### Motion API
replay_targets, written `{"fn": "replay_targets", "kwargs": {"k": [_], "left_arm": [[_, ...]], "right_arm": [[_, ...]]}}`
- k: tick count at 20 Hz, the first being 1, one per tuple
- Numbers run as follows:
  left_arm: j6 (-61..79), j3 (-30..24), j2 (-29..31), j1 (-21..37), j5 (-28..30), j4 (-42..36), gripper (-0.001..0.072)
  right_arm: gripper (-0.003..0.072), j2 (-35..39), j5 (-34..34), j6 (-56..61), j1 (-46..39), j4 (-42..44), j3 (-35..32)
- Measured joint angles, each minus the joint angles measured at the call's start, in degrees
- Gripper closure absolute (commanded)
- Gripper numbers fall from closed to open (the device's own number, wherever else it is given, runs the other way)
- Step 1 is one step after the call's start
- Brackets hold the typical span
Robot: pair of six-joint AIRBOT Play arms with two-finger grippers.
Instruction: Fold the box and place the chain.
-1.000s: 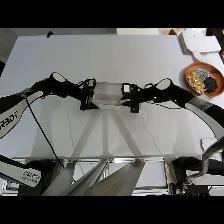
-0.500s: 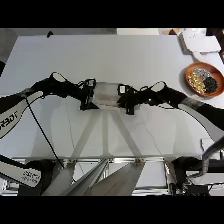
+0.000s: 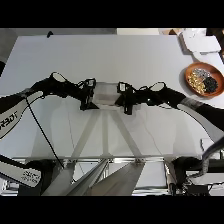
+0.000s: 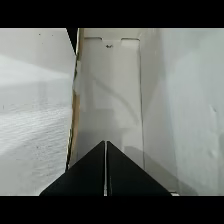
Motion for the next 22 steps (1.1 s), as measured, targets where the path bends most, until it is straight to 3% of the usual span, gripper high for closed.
{"fn": "replay_targets", "kwargs": {"k": [4,8,14,18,22], "left_arm": [[0.04,0.0,0.0,-0.02,0.0,0.0,0.0394],[0.09,0.0,0.0,-0.02,0.0,-0.02,0.0394],[0.13,0.0,0.0,0.0,0.0,0.0,0.0394],[0.13,0.0,0.0,0.0,0.0,0.0,0.0394],[0.13,0.0,0.0,-0.02,0.02,0.0,0.0394]], "right_arm": [[0.0673,3.02,0.2,1.92,-0.72,-0.22,0.0],[0.0674,9.42,2.05,11.41,-3.87,-4.7,0.0],[0.0674,19.26,6.78,35.95,-13.51,-15.96,0.0],[0.0677,21.33,7.96,54.21,-20.31,-25.94,-1.62],[0.0678,21.42,8.11,64.89,-24.68,-28.94,-6.86]]}}
